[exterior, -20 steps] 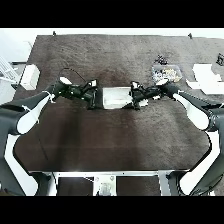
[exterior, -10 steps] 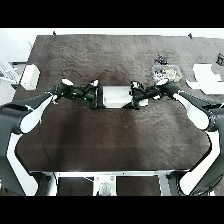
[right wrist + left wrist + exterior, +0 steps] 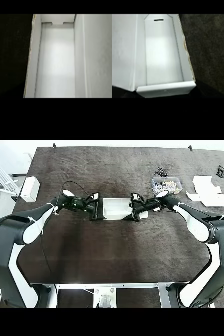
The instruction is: Fold the box and place the chain.
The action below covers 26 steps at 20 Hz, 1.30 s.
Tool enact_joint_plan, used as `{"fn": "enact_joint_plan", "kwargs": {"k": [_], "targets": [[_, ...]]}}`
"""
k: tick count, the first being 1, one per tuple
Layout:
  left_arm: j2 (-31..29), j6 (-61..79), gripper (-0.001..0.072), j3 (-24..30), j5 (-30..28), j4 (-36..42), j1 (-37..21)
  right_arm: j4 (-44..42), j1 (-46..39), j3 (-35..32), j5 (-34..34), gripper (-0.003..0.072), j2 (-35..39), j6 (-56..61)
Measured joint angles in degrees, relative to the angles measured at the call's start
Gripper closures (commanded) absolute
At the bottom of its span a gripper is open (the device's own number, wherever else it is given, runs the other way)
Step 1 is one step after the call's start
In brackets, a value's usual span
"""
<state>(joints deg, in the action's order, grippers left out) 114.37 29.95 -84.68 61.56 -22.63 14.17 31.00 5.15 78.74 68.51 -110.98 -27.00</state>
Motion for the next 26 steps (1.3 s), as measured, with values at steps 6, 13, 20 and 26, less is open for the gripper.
{"fn": "enact_joint_plan", "kwargs": {"k": [6,13,20,26], "targets": [[1.49,-0.04,-0.0011,-1.16,-0.33,-0.33,0.13,-0.02,0.00,0.00,0.02,0.0100,0.00,-0.07],[2.45,-1.81,-0.0011,-1.38,-1.84,1.31,0.39,0.00,0.00,0.02,-0.04,0.0099,0.00,-0.07],[2.64,-2.71,0.0146,-1.38,-2.40,2.25,0.39,0.04,-0.02,0.02,-0.04,0.0099,0.00,-0.07],[2.64,-2.89,0.0240,-1.40,-2.40,2.29,0.39,0.04,-0.02,0.04,0.00,0.0100,0.00,-0.09]]}}
